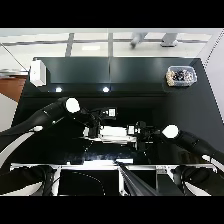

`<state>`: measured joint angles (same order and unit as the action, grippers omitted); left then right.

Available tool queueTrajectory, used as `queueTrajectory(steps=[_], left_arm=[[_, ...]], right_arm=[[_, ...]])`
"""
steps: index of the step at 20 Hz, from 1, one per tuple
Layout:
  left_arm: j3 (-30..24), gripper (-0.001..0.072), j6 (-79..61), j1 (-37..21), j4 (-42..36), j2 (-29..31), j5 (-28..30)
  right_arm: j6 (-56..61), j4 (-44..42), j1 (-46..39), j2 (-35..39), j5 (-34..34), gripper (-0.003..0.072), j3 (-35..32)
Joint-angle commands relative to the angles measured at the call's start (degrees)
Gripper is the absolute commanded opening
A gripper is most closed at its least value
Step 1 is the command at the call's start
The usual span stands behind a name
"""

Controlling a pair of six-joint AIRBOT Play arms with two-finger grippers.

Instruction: Fold the box and place the chain.

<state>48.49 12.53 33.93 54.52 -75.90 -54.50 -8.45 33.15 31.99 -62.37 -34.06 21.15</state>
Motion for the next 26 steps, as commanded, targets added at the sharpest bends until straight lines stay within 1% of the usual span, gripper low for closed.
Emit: queueTrajectory(steps=[1,3,5,8,9,10,12,13,14,16,17,19,20,21,24,26], left_arm=[[0.07,0.0455,6.91,-0.81,7.04,3.54,-1.53],[0.07,0.0455,9.55,-2.01,10.05,5.66,-5.01],[0.07,0.0454,10.97,-3.63,10.43,7.89,-8.96],[0.07,0.0447,15.91,-5.75,10.82,10.84,-11.58],[0.07,0.0432,17.97,-6.45,10.84,11.43,-12.33],[0.07,0.0322,20.13,-7.1,10.75,11.74,-13.75],[0.04,0.0028,21.38,-7.56,10.78,11.8,-18.6],[0.04,0.0024,21.84,-7.52,10.64,11.82,-21.07],[0.02,0.0023,23.47,-7.43,10.4,12.0,-21.99],[-0.07,0.0023,28.74,-7.43,9.7,12.92,-21.64],[-0.76,0.0023,31.26,-7.43,7.23,13.75,-20.85],[-4.9,0.0023,31.32,-7.41,-1.99,16.26,-18.29],[-8.11,0.0022,31.12,-7.41,-6.34,17.84,-16.26],[-11.19,0.0022,31.17,-7.41,-8.96,19.43,-14.16],[-19.45,0.0022,31.17,-7.41,-12.85,25.92,-7.61],[-22.43,0.0023,30.58,-7.26,-13.11,29.66,-5.09]], right_arm=[[0.0,0.02,0.04,-0.02,-0.24,0.0401,-0.02],[-0.63,0.11,0.04,-0.02,-0.72,0.0401,-0.02],[-1.38,0.22,0.04,-0.02,-1.62,0.0401,-0.02],[-2.32,1.64,0.04,-0.02,-3.23,0.0401,0.02],[-2.32,1.55,0.04,-0.02,-3.15,0.0401,0.04],[-2.32,1.57,0.04,-0.02,-3.21,0.0401,0.04],[-2.32,1.57,0.04,-0.02,-3.17,0.0401,0.04],[-2.32,1.57,0.04,-0.02,-3.17,0.0401,0.04],[-2.32,1.55,0.04,-0.02,-3.17,0.0401,0.04],[-2.32,1.55,0.04,-0.02,-3.17,0.0401,0.04],[-2.32,1.57,0.04,-0.02,-3.17,0.0401,0.04],[-2.32,1.55,0.04,-0.02,-2.97,0.0401,0.04],[-2.32,1.49,0.04,-0.02,-2.86,0.0401,0.04],[-2.32,1.38,0.04,-0.02,-2.84,0.0401,0.04],[-2.32,1.38,0.04,-0.02,-2.82,0.04,0.04],[-2.32,1.38,0.04,-0.02,-2.82,0.0401,0.04]])
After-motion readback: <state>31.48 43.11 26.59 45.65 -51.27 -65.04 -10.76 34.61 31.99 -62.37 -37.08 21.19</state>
